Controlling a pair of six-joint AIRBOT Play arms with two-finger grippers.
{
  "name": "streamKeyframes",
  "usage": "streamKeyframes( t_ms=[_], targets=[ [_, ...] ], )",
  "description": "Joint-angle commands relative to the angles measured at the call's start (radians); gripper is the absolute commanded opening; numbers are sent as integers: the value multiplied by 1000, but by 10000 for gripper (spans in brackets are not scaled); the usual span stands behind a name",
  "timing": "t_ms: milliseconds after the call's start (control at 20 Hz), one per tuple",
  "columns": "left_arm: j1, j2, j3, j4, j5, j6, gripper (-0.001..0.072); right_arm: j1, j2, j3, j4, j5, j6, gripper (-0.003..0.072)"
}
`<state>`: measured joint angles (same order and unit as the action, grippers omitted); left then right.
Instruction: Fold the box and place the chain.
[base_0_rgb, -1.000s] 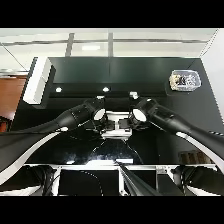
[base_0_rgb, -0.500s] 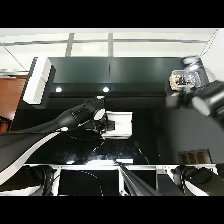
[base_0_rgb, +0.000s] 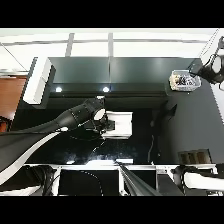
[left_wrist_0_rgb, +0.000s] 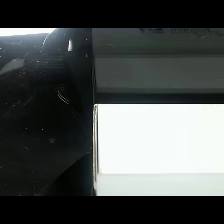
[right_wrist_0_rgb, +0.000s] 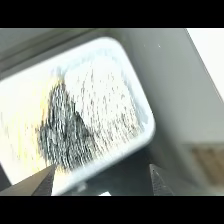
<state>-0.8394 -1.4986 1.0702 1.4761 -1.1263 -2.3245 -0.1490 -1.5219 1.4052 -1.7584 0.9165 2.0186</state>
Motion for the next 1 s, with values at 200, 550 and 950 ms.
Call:
streamKeyframes(
  t_ms=[200, 550, 950],
  targets=[
    [0, -1, 1, 0, 23, 2, 27, -97, -325, 294, 221, 63, 39, 720],
    [0, -1, 1, 0, 18, 2, 27, -126, -395, 295, 213, 59, 82, 720],
    [0, -1, 1, 0, 17, 2, 27, -125, -414, 327, 221, 82, 45, 71]
  ],
)
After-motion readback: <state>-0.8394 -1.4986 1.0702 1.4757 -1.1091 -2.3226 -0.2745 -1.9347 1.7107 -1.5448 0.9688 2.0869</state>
